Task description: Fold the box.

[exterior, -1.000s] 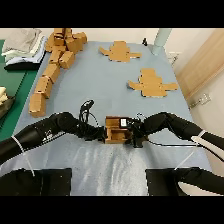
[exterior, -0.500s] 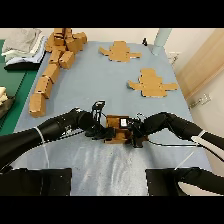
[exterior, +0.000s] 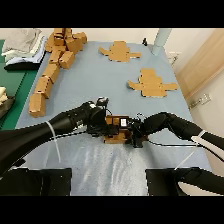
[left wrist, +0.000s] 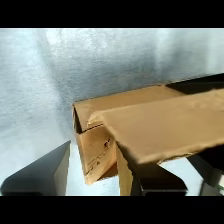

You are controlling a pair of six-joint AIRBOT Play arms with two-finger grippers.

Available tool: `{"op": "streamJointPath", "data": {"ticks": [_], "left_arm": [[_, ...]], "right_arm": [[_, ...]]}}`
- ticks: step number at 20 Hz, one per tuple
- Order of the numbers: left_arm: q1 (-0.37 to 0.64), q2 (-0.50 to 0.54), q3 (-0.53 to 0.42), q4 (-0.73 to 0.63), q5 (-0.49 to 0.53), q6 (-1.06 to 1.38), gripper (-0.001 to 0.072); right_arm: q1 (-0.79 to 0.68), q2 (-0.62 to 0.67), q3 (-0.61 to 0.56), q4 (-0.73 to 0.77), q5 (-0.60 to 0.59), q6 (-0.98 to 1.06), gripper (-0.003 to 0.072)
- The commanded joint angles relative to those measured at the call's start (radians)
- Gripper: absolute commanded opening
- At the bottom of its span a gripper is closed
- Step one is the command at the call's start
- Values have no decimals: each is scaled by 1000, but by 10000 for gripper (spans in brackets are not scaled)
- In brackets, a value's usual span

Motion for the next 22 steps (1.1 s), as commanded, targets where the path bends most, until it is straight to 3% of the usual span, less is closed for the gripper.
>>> {"op": "streamJointPath", "data": {"ticks": [1,8,10,13,14,17,22], "left_arm": [[-33,-78,78,72,-75,-59,412],[-44,-212,175,114,-157,-70,403],[-47,-213,175,139,-164,-77,237],[-64,-214,178,194,-163,-141,199],[-72,-214,178,204,-159,-143,78],[-86,-214,178,204,-154,-145,14],[-88,-213,178,195,-149,-145,15]], "right_arm": [[0,0,1,0,0,0,504],[0,0,1,0,0,0,504],[0,0,1,0,0,0,503],[0,0,1,0,0,0,504],[0,0,1,0,0,0,503],[0,0,1,0,0,0,504],[0,0,1,0,0,0,504]]}}
